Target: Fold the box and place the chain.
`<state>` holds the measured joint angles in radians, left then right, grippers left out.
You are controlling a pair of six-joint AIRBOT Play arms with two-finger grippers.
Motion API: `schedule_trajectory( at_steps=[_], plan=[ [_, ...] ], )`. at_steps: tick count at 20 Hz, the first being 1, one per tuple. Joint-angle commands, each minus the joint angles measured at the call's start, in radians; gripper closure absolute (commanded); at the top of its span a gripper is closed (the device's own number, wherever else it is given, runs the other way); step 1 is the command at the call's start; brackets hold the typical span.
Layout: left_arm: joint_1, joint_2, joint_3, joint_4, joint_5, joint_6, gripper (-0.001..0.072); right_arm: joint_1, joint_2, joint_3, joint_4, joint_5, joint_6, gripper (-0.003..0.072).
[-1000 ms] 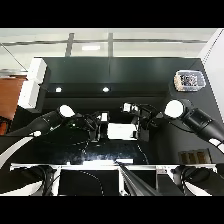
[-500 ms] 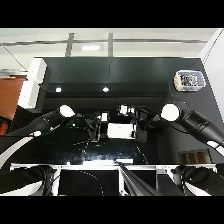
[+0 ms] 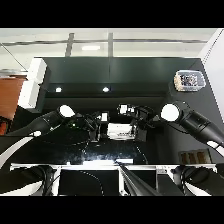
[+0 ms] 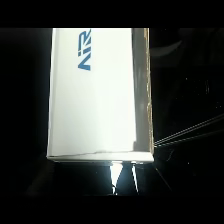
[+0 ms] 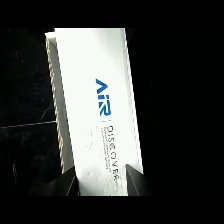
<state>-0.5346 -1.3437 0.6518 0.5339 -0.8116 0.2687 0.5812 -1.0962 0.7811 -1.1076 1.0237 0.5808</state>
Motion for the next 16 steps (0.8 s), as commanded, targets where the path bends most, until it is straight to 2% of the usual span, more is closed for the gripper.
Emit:
schedule_trajectory(
  at_steps=[1, 2, 3, 4, 10, 11, 12, 16],
  plan=[
    [0.000, -0.001, 0.000, 0.000, 0.001, 0.000, 0.0373, 0.001, 0.000, 0.000, 0.002, 0.011, 0.007, 0.0369],
    [0.000, -0.001, 0.000, 0.000, 0.001, 0.000, 0.0373, 0.001, 0.000, 0.000, 0.003, 0.012, 0.015, 0.0367],
    [0.000, -0.001, 0.000, 0.000, 0.001, 0.000, 0.0373, 0.001, 0.000, 0.000, 0.003, 0.013, 0.019, 0.0280],
    [0.000, -0.001, 0.000, 0.000, 0.001, 0.000, 0.0373, 0.001, 0.000, 0.000, 0.003, 0.012, 0.024, 0.0263],
    [0.000, -0.001, 0.000, 0.000, 0.001, 0.000, 0.0373, 0.001, 0.000, -0.015, 0.003, -0.002, 0.031, 0.0267],
    [0.000, -0.001, 0.000, 0.000, 0.001, 0.000, 0.0373, 0.001, 0.000, -0.020, 0.003, -0.003, 0.034, 0.0279],
    [0.000, -0.001, 0.000, 0.000, 0.001, 0.000, 0.0373, 0.001, 0.000, -0.023, 0.004, -0.003, 0.034, 0.0351],
    [0.000, -0.001, 0.000, 0.000, 0.001, 0.000, 0.0373, 0.001, 0.000, -0.027, 0.008, -0.003, 0.034, 0.0336]
  ],
)
